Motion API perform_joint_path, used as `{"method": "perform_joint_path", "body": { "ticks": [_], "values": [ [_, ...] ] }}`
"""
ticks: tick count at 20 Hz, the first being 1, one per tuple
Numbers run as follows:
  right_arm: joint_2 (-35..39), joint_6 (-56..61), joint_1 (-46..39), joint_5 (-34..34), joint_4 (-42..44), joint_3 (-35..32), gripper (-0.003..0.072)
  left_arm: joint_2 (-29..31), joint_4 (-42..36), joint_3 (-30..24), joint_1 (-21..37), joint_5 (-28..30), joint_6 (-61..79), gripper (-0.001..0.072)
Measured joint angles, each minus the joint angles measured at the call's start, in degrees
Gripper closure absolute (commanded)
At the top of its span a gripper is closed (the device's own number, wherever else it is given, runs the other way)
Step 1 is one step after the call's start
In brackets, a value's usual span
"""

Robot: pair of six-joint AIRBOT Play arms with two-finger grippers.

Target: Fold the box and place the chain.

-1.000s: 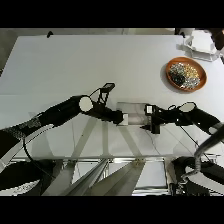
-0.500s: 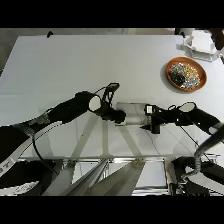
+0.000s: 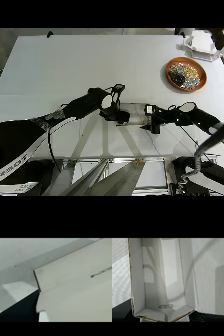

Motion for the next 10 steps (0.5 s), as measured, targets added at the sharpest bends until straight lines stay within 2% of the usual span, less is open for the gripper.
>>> {"method": "perform_joint_path", "body": {
  "ticks": [5, 10],
  "values": [
    [0.0, 0.0, 0.0, 0.0, 0.0, 0.0, 0.0281, -0.8, 1.2, 1.0, -0.3, -2.2, -5.1, 0.0326],
    [0.0, 0.0, 0.0, 0.0, 0.0, 0.0, 0.0281, -4.1, 6.1, 7.0, -0.6, -11.5, -9.6, 0.032]
  ]
}}
